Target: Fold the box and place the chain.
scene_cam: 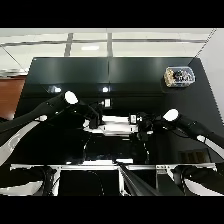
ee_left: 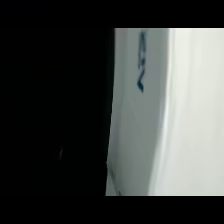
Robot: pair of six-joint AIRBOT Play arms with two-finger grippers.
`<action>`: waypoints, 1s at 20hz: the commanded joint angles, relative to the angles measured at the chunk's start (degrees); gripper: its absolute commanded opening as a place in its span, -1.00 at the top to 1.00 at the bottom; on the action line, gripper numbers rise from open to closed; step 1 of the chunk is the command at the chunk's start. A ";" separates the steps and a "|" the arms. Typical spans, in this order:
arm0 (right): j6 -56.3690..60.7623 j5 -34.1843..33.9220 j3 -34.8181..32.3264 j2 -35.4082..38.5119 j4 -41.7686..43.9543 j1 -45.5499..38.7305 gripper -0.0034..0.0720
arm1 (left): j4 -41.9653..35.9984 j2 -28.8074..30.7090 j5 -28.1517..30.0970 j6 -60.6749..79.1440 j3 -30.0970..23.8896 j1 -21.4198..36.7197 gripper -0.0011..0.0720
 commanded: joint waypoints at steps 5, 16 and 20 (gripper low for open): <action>-0.04 -0.02 0.02 -0.02 -0.02 0.02 -0.21 | 18.05 11.61 -3.41 -22.62 1.90 0.07 -0.75; -0.07 0.00 0.02 -0.04 -0.02 0.02 0.73 | -15.26 9.66 -7.85 -34.45 -2.29 -0.70 0.89; -0.07 -0.02 0.02 -0.04 -0.02 0.02 0.74 | -19.69 6.43 14.25 -35.50 -2.29 1.05 0.89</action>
